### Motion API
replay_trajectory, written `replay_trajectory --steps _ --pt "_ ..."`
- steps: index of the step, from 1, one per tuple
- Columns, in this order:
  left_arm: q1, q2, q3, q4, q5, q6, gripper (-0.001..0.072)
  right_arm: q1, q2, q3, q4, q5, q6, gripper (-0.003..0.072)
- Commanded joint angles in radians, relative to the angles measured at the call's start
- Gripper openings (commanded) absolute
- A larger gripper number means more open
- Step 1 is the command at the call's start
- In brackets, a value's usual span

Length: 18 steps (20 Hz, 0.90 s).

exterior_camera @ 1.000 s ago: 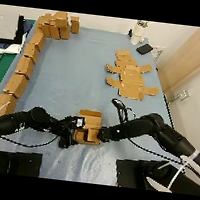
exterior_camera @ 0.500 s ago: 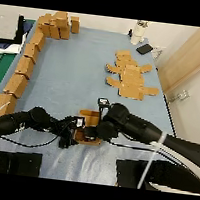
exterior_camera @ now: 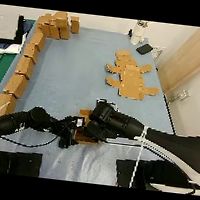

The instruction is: Fold the box.

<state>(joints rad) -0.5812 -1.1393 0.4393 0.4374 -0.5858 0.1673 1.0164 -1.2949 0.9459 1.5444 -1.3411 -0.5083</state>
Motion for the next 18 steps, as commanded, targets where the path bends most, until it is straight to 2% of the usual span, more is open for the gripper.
replay_trajectory --steps 1,8,9,11,12,13,15,17,18 --pt "0.001 0.000 0.001 0.000 0.000 0.000 0.0517 0.002 0.006 0.005 -0.001 -0.012 0.011 0.0302" --pt "0.001 0.000 0.001 0.000 0.000 0.000 0.0517 -0.001 0.167 0.021 0.042 -0.058 0.014 0.0305" --pt "0.001 0.000 0.001 0.000 0.000 0.000 0.0517 -0.002 0.203 0.022 0.042 -0.054 0.018 0.0263" --pt "0.001 0.000 0.001 0.000 0.000 0.000 0.0518 -0.024 0.271 0.021 0.029 -0.094 0.010 0.0056" --pt "0.001 0.000 0.001 0.000 0.000 0.000 0.0517 -0.063 0.293 0.016 0.009 -0.138 -0.020 0.0005" --pt "0.001 0.000 0.001 0.000 0.000 0.000 0.0517 -0.118 0.302 0.001 0.005 -0.149 -0.088 0.0005" --pt "0.001 0.000 0.001 0.000 0.000 0.000 0.0517 -0.299 0.285 -0.056 0.050 -0.075 -0.304 0.0005" --pt "0.001 0.000 0.001 0.000 0.001 0.000 0.0518 -0.520 0.219 -0.124 0.201 0.125 -0.589 0.0005" --pt "0.001 0.000 0.001 0.000 0.000 0.000 0.0517 -0.628 0.163 -0.148 0.341 0.232 -0.795 0.0004"
